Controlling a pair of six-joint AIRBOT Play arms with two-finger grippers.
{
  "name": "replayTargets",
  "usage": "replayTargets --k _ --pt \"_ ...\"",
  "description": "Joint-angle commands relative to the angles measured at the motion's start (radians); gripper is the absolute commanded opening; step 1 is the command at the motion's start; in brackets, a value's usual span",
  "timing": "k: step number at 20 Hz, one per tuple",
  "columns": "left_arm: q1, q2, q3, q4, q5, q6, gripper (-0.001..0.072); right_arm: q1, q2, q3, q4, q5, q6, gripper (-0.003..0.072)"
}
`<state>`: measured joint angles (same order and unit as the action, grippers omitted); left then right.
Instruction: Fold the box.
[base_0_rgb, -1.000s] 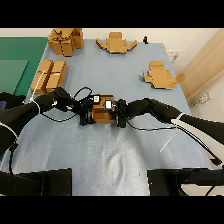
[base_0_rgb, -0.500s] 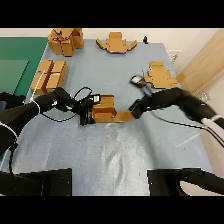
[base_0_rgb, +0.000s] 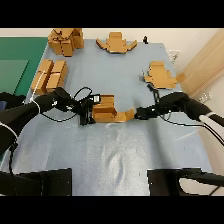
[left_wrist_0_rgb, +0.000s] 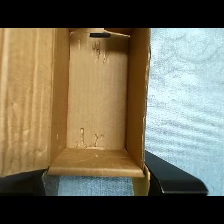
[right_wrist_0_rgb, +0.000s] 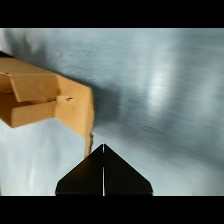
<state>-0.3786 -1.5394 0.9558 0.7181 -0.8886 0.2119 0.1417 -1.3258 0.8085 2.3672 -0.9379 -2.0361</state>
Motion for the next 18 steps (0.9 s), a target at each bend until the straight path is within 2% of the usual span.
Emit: replayTargets --k 1,2,3,4,6,9,12,15,18 --pt "0.000 0.000 0.000 0.000 0.000 0.000 0.0166 0.081 -0.124 0.051 0.219 -0.014 -0.119 0.0007" --pt "0.000 0.000 0.000 0.000 0.000 0.000 0.0167 0.092 -0.126 0.071 0.274 -0.030 -0.153 0.0111" --pt "0.000 0.000 0.000 0.000 0.000 0.000 0.0166 0.091 -0.120 0.089 0.316 -0.053 -0.172 0.0328" --pt "0.000 0.000 0.000 0.000 0.000 0.000 0.0167 0.090 -0.108 0.100 0.332 -0.072 -0.171 0.0452" --pt "0.000 0.000 0.000 0.000 -0.001 0.000 0.0166 0.090 -0.085 0.103 0.331 -0.093 -0.171 0.0376" --pt "0.000 0.000 0.000 0.000 -0.001 0.000 0.0166 0.098 -0.084 0.103 0.331 -0.088 -0.153 0.0375" --pt "0.000 0.000 0.000 0.000 0.000 0.000 0.0166 0.137 -0.086 0.103 0.306 -0.031 -0.140 0.0376" --pt "0.000 0.000 0.000 0.000 -0.001 0.000 0.0167 0.167 -0.090 0.110 0.195 0.031 -0.047 0.0376" --pt "0.000 0.000 0.000 0.000 0.000 0.000 0.0166 0.214 -0.090 0.158 0.003 0.040 0.100 0.0378"
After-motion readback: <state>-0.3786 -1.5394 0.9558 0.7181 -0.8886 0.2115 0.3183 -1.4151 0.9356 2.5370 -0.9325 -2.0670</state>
